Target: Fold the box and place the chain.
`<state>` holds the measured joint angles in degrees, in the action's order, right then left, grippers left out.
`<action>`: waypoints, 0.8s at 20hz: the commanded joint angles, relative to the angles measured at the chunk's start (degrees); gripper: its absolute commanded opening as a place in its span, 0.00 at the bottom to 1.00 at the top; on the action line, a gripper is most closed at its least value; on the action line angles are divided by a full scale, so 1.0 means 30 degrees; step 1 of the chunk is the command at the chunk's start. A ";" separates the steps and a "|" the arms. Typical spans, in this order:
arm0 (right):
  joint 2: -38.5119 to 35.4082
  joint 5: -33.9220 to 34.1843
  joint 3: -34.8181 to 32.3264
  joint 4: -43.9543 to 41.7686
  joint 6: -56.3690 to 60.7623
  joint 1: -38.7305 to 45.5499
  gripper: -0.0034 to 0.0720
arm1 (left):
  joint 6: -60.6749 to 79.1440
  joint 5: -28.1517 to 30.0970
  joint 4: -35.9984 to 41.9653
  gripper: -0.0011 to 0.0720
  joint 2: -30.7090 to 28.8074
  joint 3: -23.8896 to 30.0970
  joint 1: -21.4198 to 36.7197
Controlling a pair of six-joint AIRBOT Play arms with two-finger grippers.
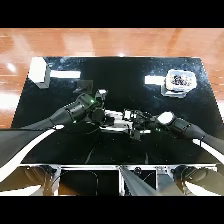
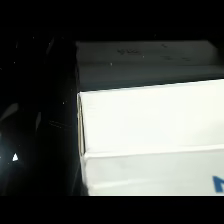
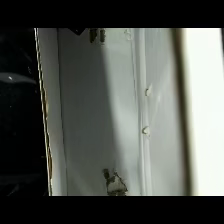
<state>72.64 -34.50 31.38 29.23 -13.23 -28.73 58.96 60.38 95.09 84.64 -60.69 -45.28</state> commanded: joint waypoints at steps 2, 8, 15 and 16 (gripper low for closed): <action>0.0000 -0.0058 0.0015 0.0007 -0.0007 -0.0007 0.63 | 0.0000 -0.0226 -0.0022 0.44 0.0000 -0.0124 0.0000; 0.0000 -0.0066 0.0015 0.0007 -0.0007 -0.0007 0.63 | 0.0022 -0.0342 -0.0022 0.13 0.0291 -0.0124 -0.0007; -0.0175 -0.0022 0.0015 0.0022 0.0000 0.0036 1.00 | 0.0189 0.0678 -0.1122 0.04 0.0138 -0.0386 0.0029; -0.0386 0.0066 0.0022 0.0291 0.0000 0.0058 1.00 | 0.0175 0.0925 -0.1362 0.04 0.0080 -0.0459 0.0109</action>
<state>72.25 -34.65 31.40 29.08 -13.21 -28.67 59.75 60.10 93.82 85.21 -61.56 -45.25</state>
